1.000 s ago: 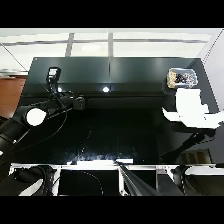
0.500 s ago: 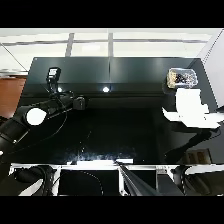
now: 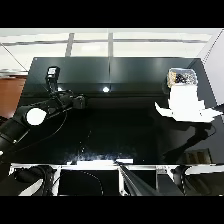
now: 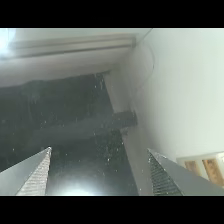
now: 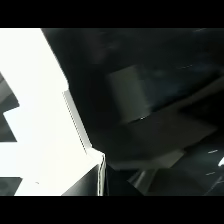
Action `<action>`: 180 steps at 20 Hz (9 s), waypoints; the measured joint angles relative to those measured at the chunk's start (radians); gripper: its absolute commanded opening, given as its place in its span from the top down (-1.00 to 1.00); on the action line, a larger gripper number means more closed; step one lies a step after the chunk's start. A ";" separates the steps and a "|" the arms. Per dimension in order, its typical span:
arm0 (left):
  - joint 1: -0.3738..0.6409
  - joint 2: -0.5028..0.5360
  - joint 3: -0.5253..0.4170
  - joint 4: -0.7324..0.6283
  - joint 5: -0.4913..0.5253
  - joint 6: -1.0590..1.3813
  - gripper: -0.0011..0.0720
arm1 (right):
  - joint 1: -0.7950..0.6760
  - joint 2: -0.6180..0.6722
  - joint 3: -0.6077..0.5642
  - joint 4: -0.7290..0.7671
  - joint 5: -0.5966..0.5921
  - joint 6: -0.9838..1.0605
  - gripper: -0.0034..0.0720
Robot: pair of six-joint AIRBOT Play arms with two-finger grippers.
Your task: Fold the box and place the chain.
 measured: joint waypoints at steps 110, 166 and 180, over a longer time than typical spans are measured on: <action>-0.100 -0.565 0.392 -0.359 -0.535 1.410 0.88 | 1.409 0.544 -0.768 -0.029 -0.623 -0.982 -0.94; -0.109 -0.565 0.392 -0.359 -0.534 1.399 0.88 | 1.468 0.685 -0.904 -0.007 -0.907 -0.769 -0.94; -0.109 -0.565 0.392 -0.359 -0.533 1.397 0.88 | 1.465 0.747 -0.874 -0.025 -1.065 -0.772 -0.95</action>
